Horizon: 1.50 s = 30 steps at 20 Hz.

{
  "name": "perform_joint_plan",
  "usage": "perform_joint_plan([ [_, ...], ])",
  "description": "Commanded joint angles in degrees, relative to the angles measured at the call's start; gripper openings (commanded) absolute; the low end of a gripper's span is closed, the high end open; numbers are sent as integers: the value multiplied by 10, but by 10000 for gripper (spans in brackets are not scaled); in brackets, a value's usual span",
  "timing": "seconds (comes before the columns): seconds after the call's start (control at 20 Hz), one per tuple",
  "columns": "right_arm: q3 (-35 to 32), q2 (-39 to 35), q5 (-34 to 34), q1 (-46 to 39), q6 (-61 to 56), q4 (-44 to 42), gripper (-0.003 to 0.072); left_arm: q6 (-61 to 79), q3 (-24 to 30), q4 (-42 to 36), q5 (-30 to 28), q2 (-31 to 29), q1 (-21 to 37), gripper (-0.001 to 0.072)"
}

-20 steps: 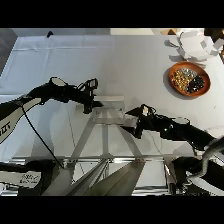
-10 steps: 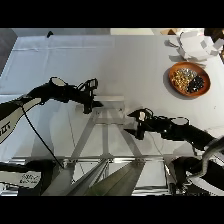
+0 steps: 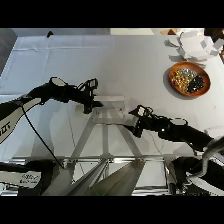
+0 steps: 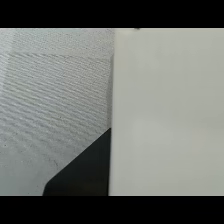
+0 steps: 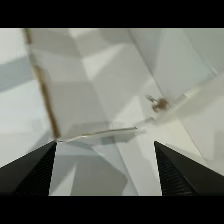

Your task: Fold the box and place the chain.

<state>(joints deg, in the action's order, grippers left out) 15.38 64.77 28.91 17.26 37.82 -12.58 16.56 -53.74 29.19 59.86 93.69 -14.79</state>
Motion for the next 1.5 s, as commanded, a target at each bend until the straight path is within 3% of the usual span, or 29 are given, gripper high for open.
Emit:
perform_joint_plan([
  [0.0,7,11,-11,2,-38,-14,694,0,0,0,0,0,0,10],
  [0.15,22,38,26,2,-38,-14,694,0,0,0,0,0,0,10],
  [0.55,39,47,3,2,-38,-11,694,0,0,0,0,0,0,10],
  [0.8,99,47,37,2,-80,-12,692,0,0,0,0,0,0,10],
  [1.05,103,47,63,2,-105,3,692,0,0,0,0,0,0,10],
  [1.2,103,47,74,2,-162,71,692,0,0,0,0,0,0,10],
  [1.45,102,24,187,2,-217,275,692,0,0,0,0,0,0,10],
])
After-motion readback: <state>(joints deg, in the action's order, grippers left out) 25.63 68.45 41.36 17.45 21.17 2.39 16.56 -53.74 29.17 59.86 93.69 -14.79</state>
